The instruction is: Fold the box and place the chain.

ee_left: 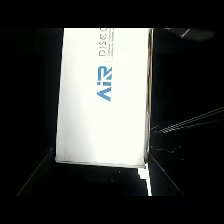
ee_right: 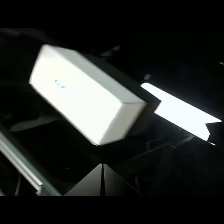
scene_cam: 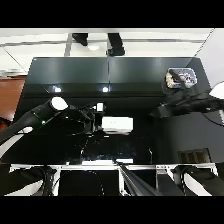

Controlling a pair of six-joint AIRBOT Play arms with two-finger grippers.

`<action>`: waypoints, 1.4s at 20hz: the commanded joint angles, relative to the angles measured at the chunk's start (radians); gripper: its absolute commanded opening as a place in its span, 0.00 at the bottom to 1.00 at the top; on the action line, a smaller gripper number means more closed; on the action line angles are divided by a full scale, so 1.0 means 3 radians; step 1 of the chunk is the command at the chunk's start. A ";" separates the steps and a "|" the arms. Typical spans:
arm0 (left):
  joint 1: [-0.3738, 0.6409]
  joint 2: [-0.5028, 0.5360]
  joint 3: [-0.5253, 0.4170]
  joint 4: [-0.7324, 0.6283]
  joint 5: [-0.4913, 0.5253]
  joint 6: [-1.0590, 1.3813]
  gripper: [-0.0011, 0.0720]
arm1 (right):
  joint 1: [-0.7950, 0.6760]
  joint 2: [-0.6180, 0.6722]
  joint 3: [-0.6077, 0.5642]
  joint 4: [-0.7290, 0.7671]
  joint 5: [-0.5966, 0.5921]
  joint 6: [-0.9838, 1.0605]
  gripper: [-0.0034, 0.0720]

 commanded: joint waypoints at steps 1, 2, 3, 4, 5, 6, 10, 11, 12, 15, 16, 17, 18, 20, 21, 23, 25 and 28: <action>-0.0051 0.0202 0.0217 -0.0024 -0.0251 -0.0323 0.98 | -0.0470 0.0223 0.0003 -0.0323 0.0172 0.0219 0.06; -0.0109 0.0188 0.0309 -0.0146 -0.0230 -0.0395 0.98 | -0.0509 0.0223 0.0001 -0.0323 0.0149 0.0220 0.06; -0.0193 0.0137 0.0406 -0.0267 -0.0093 -0.0571 0.98 | -0.0511 0.0223 0.0001 -0.0326 0.0111 0.0220 0.06; -0.0281 0.0050 0.0490 -0.0314 0.0025 -0.0637 0.98 | -0.0506 0.0223 -0.0004 -0.0318 0.0079 0.0220 0.06; -0.0365 -0.0088 0.0576 -0.0317 0.0111 -0.0661 0.98 | -0.0501 0.0223 -0.0004 -0.0319 0.0060 0.0221 0.06; -0.0420 -0.0237 0.0650 -0.0317 0.0125 -0.0668 0.98 | -0.0502 0.0223 -0.0004 -0.0322 0.0048 0.0221 0.06; -0.0469 -0.0684 0.0851 -0.0315 0.0074 -0.0848 0.98 | -0.0502 0.0223 -0.0004 -0.0320 0.0165 0.0217 0.06; -0.0470 -0.0725 0.0851 -0.0315 0.0017 -0.0848 0.98 | -0.0502 0.0223 -0.0004 -0.0326 0.0210 0.0206 0.06; -0.0476 -0.0749 0.0851 -0.0314 -0.0067 -0.0848 0.98 | -0.0502 0.0223 -0.0004 -0.0326 0.0233 0.0206 0.06; -0.0492 -0.0753 0.0852 -0.0252 -0.0192 -0.0940 0.98 | -0.0502 0.0223 -0.0004 -0.0326 0.0231 0.0206 0.06; -0.0491 -0.0753 0.0858 -0.0252 -0.0200 -0.0999 0.98 | -0.0502 0.0223 -0.0004 -0.0326 0.0226 0.0207 0.06; -0.0491 -0.0753 0.0868 -0.0252 -0.0231 -0.1011 0.98 | -0.0502 0.0223 -0.0004 -0.0326 0.0226 0.0207 0.06; -0.0492 -0.0753 0.0882 -0.0234 -0.0263 -0.1012 0.98 | -0.0502 0.0223 -0.0004 -0.0326 0.0228 0.0207 0.06; -0.0495 -0.0753 0.0918 -0.0086 -0.0345 -0.1012 0.98 | -0.0502 0.0223 -0.0004 -0.0324 0.0228 0.0209 0.06; -0.0495 -0.0753 0.0944 0.0001 -0.0387 -0.1020 0.98 | -0.0502 0.0223 -0.0004 -0.0326 0.0228 0.0209 0.06; -0.0498 -0.0753 0.1001 0.0155 -0.0426 -0.1022 0.98 | -0.0504 0.0223 -0.0004 -0.0327 0.0226 0.0209 0.06; -0.0519 -0.0753 0.1050 0.0228 -0.0435 -0.1081 0.98 | -0.0504 0.0223 -0.0004 -0.0327 0.0225 0.0209 0.06; -0.0635 -0.0753 0.1134 0.0530 -0.0434 -0.1294 0.98 | -0.0504 0.0223 -0.0004 -0.0327 0.0224 0.0209 0.06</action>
